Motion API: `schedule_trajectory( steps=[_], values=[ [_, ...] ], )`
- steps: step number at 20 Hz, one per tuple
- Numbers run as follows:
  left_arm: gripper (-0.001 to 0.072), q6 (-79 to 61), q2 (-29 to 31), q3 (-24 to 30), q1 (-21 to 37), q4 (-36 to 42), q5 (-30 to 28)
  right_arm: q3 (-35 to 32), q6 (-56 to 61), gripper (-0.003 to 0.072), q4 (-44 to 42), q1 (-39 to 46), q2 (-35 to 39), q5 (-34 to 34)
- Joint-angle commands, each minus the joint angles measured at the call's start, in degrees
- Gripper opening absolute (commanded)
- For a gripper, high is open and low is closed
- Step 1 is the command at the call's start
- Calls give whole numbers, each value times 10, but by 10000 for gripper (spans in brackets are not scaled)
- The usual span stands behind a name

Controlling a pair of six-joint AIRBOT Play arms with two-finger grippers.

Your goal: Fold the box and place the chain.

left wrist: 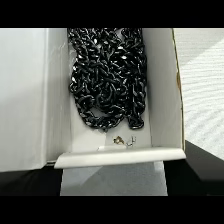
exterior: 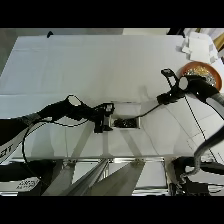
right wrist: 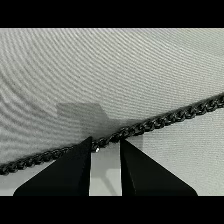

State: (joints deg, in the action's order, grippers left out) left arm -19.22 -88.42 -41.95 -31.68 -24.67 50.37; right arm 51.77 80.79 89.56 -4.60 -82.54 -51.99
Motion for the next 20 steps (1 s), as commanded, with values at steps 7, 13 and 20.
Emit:
schedule_trajectory(
  steps=[7, 13, 20],
  values=[
    [315, 0, 0, 0, 0, 0, 0, 0, -2, 13, -1, 0, 55, -46],
    [315, 0, 0, 0, 0, 0, 0, 0, -42, 13, -73, -19, 192, -120],
    [315, 0, 0, 0, 0, 0, 0, 0, -47, 13, -113, -162, 310, -193]
  ],
)
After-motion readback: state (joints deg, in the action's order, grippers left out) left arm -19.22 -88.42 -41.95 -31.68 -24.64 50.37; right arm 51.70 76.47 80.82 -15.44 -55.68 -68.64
